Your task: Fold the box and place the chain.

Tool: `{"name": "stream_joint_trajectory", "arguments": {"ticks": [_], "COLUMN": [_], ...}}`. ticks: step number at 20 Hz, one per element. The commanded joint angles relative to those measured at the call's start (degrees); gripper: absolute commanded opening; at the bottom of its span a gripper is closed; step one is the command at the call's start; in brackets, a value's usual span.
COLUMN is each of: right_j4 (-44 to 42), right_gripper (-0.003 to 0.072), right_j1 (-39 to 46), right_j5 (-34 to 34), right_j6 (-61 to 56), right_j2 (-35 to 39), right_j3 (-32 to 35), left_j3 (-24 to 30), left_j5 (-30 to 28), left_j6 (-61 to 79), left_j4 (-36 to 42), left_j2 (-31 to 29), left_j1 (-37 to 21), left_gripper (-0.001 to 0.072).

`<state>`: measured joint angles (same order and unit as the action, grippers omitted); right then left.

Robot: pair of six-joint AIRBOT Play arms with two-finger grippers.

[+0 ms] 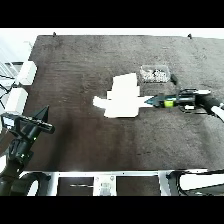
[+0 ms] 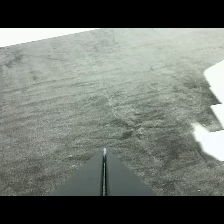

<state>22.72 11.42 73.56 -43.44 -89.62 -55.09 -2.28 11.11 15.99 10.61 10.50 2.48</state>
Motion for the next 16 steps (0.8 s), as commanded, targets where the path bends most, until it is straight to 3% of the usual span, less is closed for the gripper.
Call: {"name": "stream_joint_trajectory", "arguments": {"ticks": [1,8,11,12,13,14,16], "right_j4": [-3.7,-2.2,-2.4,-3.8,-5.9,-6.9,-7.1], "right_gripper": [0.0015,0.0015,0.0015,0.0015,0.0015,0.0015,0.0015], "right_j1": [-10.0,-14.0,-16.1,-17.5,-18.9,-20.0,-20.7], "right_j5": [-9.7,-18.9,-21.5,-23.6,-26.5,-28.4,-29.8], "right_j6": [-1.8,-3.9,4.6,7.6,10.7,12.9,13.8], "right_j2": [0.4,-4.4,-5.1,-5.1,-4.8,-4.4,-3.8], "right_j3": [-0.5,-5.0,-5.0,-5.0,-4.5,-3.4,-1.2], "left_j3": [-0.2,-0.5,-0.5,-0.5,-0.5,-0.5,-0.5], "left_j5": [-0.3,-1.2,-0.9,-0.9,-0.8,-0.3,1.4], "left_j6": [0.1,0.0,0.1,0.1,0.1,0.1,0.1], "left_j4": [0.0,0.0,0.0,0.0,0.0,0.0,0.0], "left_j2": [0.0,0.0,0.0,0.0,0.0,0.0,0.0], "left_j1": [0.0,0.0,0.0,0.0,0.0,0.0,0.0], "left_gripper": [0.002,0.002,0.0026,0.0257,0.055,0.0611,0.061]}}
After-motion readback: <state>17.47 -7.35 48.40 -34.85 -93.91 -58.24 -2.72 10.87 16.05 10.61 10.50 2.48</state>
